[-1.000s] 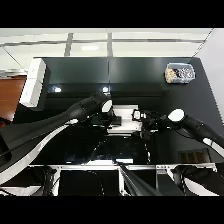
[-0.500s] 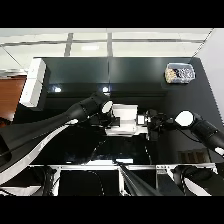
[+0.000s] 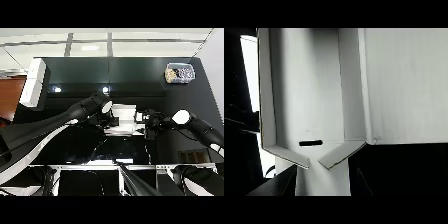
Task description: Fold the box and place the chain.
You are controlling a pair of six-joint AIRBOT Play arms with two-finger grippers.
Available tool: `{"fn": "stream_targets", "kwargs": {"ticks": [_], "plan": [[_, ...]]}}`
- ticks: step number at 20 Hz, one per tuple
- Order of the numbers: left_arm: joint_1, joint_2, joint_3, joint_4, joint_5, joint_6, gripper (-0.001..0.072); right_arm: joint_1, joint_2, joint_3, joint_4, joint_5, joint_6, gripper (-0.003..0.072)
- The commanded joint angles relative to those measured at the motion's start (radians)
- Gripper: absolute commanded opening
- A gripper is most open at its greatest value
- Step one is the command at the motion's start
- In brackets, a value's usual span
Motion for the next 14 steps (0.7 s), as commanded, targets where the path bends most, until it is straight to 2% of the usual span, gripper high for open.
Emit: {"fn": "stream_targets", "kwargs": {"ticks": [1, 2, 3, 6, 10, 14], "plan": [[0.0, 0.0, 0.0, -0.002, -0.004, -0.001, 0.0027, 0.023, -0.031, 0.0, 0.029, 0.01, -0.007, 0.0411], [0.0, 0.0, 0.0, -0.002, -0.004, -0.001, 0.0027, 0.034, -0.036, 0.0, 0.032, -0.001, -0.007, 0.0282], [0.0, 0.0, 0.0, -0.002, -0.004, -0.001, 0.0027, 0.046, -0.042, 0.0, 0.036, -0.002, -0.007, 0.0121], [0.0, 0.0, 0.0, -0.002, -0.004, -0.001, 0.0028, 0.069, -0.059, 0.0, 0.097, -0.032, -0.007, 0.012], [0.0, 0.0, 0.0, -0.002, -0.004, -0.001, 0.0027, 0.074, -0.084, 0.0, 0.249, -0.057, -0.007, 0.0128], [0.0, 0.0, 0.0, -0.002, -0.004, -0.001, 0.0027, 0.074, -0.089, 0.0, 0.262, -0.06, -0.005, 0.0127]]}}
